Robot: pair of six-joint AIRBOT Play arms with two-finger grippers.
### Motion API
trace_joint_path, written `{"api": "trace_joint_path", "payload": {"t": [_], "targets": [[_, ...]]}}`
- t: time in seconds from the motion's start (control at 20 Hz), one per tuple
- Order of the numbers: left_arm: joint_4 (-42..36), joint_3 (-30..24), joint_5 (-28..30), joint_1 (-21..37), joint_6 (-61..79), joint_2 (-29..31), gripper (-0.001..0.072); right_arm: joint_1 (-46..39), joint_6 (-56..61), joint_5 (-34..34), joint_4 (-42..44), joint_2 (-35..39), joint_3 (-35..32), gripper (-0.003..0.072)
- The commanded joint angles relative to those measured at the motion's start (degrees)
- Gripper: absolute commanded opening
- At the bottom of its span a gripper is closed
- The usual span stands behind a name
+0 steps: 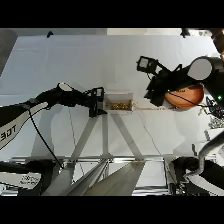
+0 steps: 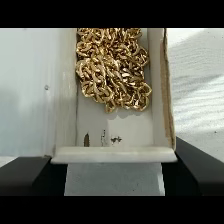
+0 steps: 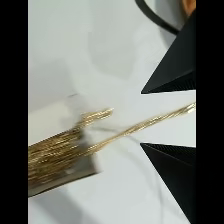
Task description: Fold the box and place the chain.
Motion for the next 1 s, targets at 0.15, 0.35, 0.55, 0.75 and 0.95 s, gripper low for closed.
{"api": "trace_joint_path", "payload": {"t": [0.15,0.35,0.55,0.75,0.95], "targets": [[0.0,0.0,0.0,0.0,0.0,0.0,0.0258,-4.5,-22.6,-0.6,2.6,-8.1,-5.0,0.0482],[0.0,0.0,0.0,0.0,0.0,0.0,0.0258,-4.5,-22.9,-3.9,4.4,-15.3,-5.0,0.0479],[0.0,0.0,0.0,0.0,0.0,0.0,0.0258,-4.5,-22.9,-4.0,4.4,-18.5,-5.1,0.046],[0.0,0.0,0.0,0.0,0.0,0.0,0.0258,-3.5,-22.9,-4.8,3.2,-19.2,-5.3,0.046],[0.0,0.0,0.0,0.0,0.0,0.0,0.0258,-2.4,-22.9,-9.4,3.0,-19.2,-7.2,0.0459]]}}
